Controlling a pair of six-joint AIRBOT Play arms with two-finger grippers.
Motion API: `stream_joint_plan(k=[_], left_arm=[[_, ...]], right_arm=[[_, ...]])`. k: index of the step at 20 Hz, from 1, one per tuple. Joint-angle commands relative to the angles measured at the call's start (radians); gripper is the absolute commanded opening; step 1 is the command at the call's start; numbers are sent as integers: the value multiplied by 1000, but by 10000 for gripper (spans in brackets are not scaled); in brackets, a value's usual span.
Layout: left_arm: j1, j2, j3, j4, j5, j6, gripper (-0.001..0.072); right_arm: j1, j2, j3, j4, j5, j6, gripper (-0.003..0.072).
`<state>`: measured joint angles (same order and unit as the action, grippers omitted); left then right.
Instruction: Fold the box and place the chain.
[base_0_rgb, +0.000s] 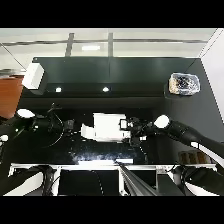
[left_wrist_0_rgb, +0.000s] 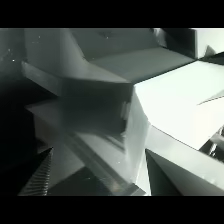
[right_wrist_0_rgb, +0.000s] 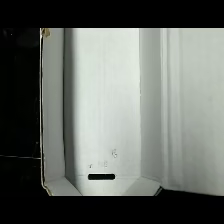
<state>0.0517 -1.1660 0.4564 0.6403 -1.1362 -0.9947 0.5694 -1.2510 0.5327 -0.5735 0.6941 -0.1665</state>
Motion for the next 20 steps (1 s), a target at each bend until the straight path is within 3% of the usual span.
stream_joint_plan(k=[1, 7, 10, 20], left_arm=[[-58, 50, 1, -21, -20, -43, 713], [-135, 50, 2, -58, -16, -60, 709], [-186, 50, 7, -52, 33, -102, 706], [-444, 53, 118, 146, 211, -438, 706]], right_arm=[[0, -1, 1, 0, 0, 0, 201], [0, -1, 1, 0, 1, 1, 201], [0, -1, 1, 0, 1, 1, 201], [0, -1, 1, 0, 1, 1, 201]])
